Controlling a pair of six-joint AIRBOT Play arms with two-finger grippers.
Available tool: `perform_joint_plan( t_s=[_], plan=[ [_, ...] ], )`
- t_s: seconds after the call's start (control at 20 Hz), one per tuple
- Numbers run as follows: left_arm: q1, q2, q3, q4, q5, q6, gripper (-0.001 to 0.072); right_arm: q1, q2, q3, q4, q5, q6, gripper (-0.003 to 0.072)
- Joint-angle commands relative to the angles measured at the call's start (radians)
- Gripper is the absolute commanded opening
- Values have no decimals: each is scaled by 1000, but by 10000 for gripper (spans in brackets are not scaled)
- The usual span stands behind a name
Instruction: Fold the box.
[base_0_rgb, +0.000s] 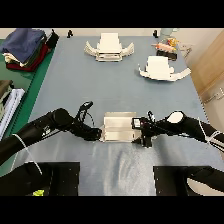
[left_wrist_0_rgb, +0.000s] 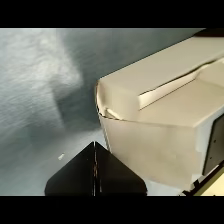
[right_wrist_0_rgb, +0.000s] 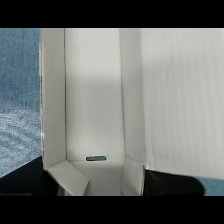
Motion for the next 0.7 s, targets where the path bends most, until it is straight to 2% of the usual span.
perform_joint_plan(
  t_s=[0.0,0.15,0.35,0.6,0.65],
  plan=[
    [-15,-3,48,-14,5,6,15,0,0,0,0,0,0,606],
    [-14,-3,56,-9,-22,6,15,0,0,0,0,0,0,607],
    [7,-3,57,65,-74,-42,17,0,0,0,0,0,0,606],
    [35,-3,89,57,-112,-48,23,0,0,0,0,0,0,607],
    [36,-3,102,58,-137,-49,309,0,0,0,0,0,0,606]
  ],
)
